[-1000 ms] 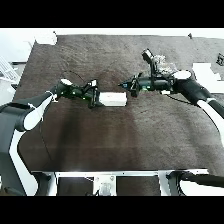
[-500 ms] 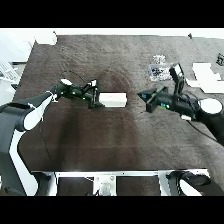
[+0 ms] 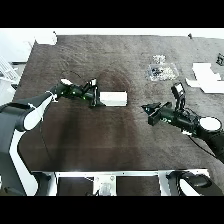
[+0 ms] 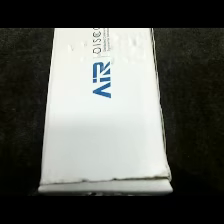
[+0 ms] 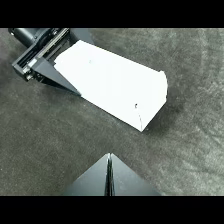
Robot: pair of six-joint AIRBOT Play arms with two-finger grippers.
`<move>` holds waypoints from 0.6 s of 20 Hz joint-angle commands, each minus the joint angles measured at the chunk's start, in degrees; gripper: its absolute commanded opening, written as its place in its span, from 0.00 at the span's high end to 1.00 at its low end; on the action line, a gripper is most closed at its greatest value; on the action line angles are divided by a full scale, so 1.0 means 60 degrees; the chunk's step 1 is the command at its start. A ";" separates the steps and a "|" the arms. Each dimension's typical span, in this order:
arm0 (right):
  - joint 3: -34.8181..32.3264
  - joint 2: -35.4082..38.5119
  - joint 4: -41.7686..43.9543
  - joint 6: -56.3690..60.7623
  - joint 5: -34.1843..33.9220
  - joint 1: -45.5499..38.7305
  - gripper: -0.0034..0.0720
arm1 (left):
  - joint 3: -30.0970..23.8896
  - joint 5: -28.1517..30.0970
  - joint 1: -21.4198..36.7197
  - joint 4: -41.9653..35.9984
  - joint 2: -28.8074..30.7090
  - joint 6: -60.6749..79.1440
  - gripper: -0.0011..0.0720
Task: Fold the box and place the chain.
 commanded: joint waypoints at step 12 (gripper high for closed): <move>-0.0149 0.0047 -0.0018 0.0004 -0.0816 -0.0018 0.94 | 0.0011 0.0361 0.0594 -0.0375 0.1126 -0.1993 0.97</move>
